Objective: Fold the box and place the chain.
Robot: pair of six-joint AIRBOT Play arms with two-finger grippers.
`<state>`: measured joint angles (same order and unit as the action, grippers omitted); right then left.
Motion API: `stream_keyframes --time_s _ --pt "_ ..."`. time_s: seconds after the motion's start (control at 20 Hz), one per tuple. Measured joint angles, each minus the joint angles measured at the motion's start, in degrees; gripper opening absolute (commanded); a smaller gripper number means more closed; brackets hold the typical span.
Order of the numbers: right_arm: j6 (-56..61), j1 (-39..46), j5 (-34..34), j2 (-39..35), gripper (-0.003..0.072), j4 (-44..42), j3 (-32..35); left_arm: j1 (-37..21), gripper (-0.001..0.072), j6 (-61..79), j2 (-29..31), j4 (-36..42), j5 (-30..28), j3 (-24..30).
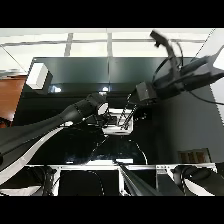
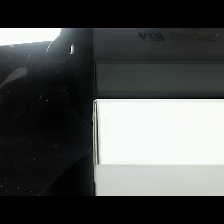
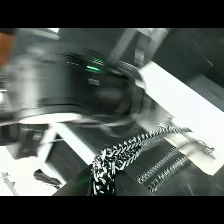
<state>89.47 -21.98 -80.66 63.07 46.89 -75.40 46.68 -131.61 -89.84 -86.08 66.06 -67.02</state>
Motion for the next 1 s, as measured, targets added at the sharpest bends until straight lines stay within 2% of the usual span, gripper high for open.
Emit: stream_keyframes --time_s 0.25,0.5,0.55,0.6,0.65,0.85,1.0 --pt "0.55 -0.63 2.80 -0.04 0.0009 3.15 8.61 0.00 0.0031 0.00 -0.02 0.00 0.00 0.00" --pt "0.59 -2.32 11.78 -0.02 0.0013 2.01 17.42 0.00 0.0031 0.00 0.00 -0.04 0.00 0.00" --pt "0.61 -2.58 13.68 0.00 0.0088 1.75 18.62 0.00 0.0031 0.00 0.00 -0.09 -0.02 0.00" --pt "0.68 -2.71 15.17 0.02 0.0333 1.55 19.63 0.00 0.0031 0.00 -0.02 -0.13 -0.02 0.00" --pt "0.76 -2.80 16.39 0.07 0.0382 1.55 20.37 0.00 0.0031 0.00 -0.02 -0.13 -0.02 0.00" --pt "-0.33 -0.07 16.48 -0.55 0.0382 1.77 21.49 0.00 0.0031 0.00 0.00 -0.15 -0.02 0.00" --pt "-3.87 5.77 14.67 -3.76 0.0384 7.43 23.30 0.00 0.0031 0.00 0.00 -0.17 0.00 0.00"
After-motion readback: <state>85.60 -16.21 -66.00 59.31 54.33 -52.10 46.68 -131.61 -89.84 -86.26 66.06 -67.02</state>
